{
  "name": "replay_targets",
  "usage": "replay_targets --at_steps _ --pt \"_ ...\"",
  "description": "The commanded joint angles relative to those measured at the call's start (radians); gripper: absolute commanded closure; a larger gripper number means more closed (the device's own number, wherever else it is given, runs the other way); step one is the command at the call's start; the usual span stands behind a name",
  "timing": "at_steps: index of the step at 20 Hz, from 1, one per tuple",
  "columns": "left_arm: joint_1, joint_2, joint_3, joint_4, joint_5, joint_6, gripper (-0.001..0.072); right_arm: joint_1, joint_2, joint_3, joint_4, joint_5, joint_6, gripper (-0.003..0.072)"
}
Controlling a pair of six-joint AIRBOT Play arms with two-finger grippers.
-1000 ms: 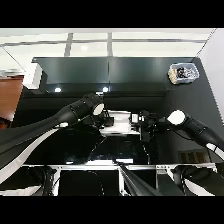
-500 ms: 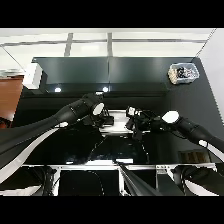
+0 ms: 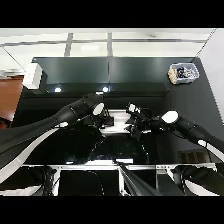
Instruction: Fold the box and place the chain.
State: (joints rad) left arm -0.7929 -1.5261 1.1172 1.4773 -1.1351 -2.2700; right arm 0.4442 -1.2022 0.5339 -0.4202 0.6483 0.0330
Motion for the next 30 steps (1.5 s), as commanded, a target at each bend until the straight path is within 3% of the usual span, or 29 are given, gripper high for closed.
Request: replay_targets --at_steps 1,4,5,7,9,12,14,18,22,26,27,28,29,30 --pt "-0.001 0.001 0.001 0.001 0.002 0.0 0.0681 -0.002 0.003 0.0 -0.001 0.007 0.112 0.0648" --pt "-0.001 0.001 0.001 0.001 0.001 0.0 0.0681 -0.055 0.059 0.013 -0.065 0.109 0.435 0.0676" --pt "0.0 0.001 0.001 0.001 0.001 0.0 0.0681 -0.102 0.09 0.034 -0.157 0.187 0.606 0.0677" --pt "-0.001 0.001 0.001 0.001 0.001 0.0 0.0681 -0.25 0.154 0.106 -0.487 0.361 1.053 0.0676" --pt "-0.001 0.001 0.001 0.0 0.001 0.0 0.0681 -0.452 0.199 0.119 -0.607 0.481 1.187 0.0676" --pt "-0.001 0.001 0.001 -0.002 0.001 0.0 0.0681 -0.749 0.195 0.043 -0.462 0.491 1.207 0.0676" --pt "0.0 0.001 0.001 -0.001 0.001 0.0 0.0681 -0.844 0.161 -0.044 -0.343 0.481 1.203 0.0676" --pt "0.0 0.001 0.001 -0.001 0.002 0.0 0.0681 -0.736 0.018 -0.13 -0.241 0.433 1.109 0.0675" --pt "0.0 0.001 0.001 -0.001 0.002 0.0 0.0681 -0.51 -0.092 -0.112 0.085 0.401 0.855 0.0675" --pt "0.0 0.001 0.001 -0.001 0.001 0.0 0.0681 -0.434 -0.095 -0.007 0.046 0.449 0.833 0.0672" --pt "0.0 0.001 0.001 -0.001 0.001 0.0 0.0681 -0.434 -0.095 0.016 0.04 0.479 0.833 0.0542" --pt "0.0 0.001 0.001 -0.001 0.002 0.0 0.0681 -0.433 -0.095 0.03 0.042 0.502 0.834 0.0244" --pt "0.0 0.001 0.001 -0.001 0.002 0.0 0.0681 -0.429 -0.095 0.041 0.045 0.518 0.834 0.0065" --pt "0.0 0.001 0.001 -0.001 0.002 0.0 0.0681 -0.422 -0.095 0.046 0.053 0.53 0.835 0.0066"
